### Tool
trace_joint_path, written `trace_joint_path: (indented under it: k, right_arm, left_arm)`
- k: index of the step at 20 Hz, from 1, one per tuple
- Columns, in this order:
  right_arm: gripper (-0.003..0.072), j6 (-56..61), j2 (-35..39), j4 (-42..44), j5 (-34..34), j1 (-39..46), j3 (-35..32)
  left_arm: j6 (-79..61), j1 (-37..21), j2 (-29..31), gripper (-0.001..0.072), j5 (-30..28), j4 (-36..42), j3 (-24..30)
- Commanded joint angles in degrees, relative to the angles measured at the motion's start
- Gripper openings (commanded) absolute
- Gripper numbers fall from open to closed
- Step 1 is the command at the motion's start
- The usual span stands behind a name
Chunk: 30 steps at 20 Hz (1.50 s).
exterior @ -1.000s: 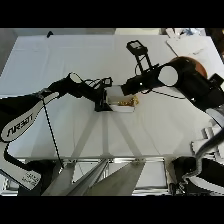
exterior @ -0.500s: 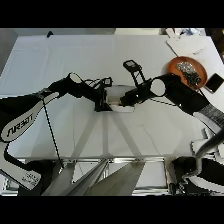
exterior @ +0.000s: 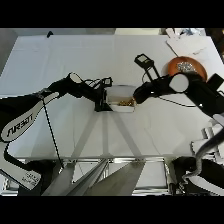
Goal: Fold the box and place the chain.
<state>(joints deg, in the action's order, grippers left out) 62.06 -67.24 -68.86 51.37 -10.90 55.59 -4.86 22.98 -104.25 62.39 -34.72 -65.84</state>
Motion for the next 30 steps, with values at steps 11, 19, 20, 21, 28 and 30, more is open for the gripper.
trace_joint_path:
  k: [11, 19, 20, 21, 28, 30]
  right_arm:
    - [0.0440, -65.16, -14.40, 12.35, 7.63, 12.35, -0.55]
    - [0.0437, -67.49, -21.79, 12.37, 1.81, 8.33, -0.52]
    - [0.0437, -67.45, -22.45, 12.35, 0.63, 7.96, -0.52]
    - [0.0415, -66.95, -22.91, 12.35, -0.52, 7.67, -0.52]
    - [0.0014, -57.68, -22.69, 8.35, -2.60, 7.52, -0.52]
    - [0.0014, -53.44, -21.40, 6.47, -3.04, 7.52, -0.52]
  left_arm:
    - [0.00, -0.04, 0.04, 0.0207, 0.00, 0.00, 0.02]
    - [0.00, -0.02, 0.02, 0.0207, -0.02, 0.00, 0.02]
    - [0.00, -0.02, 0.04, 0.0207, -0.02, 0.00, 0.02]
    - [0.00, -0.02, 0.04, 0.0207, -0.02, -0.02, 0.02]
    - [0.00, -0.02, 0.02, 0.0207, -0.02, -0.02, 0.02]
    - [0.00, -0.02, 0.04, 0.0207, 0.00, -0.02, 0.02]
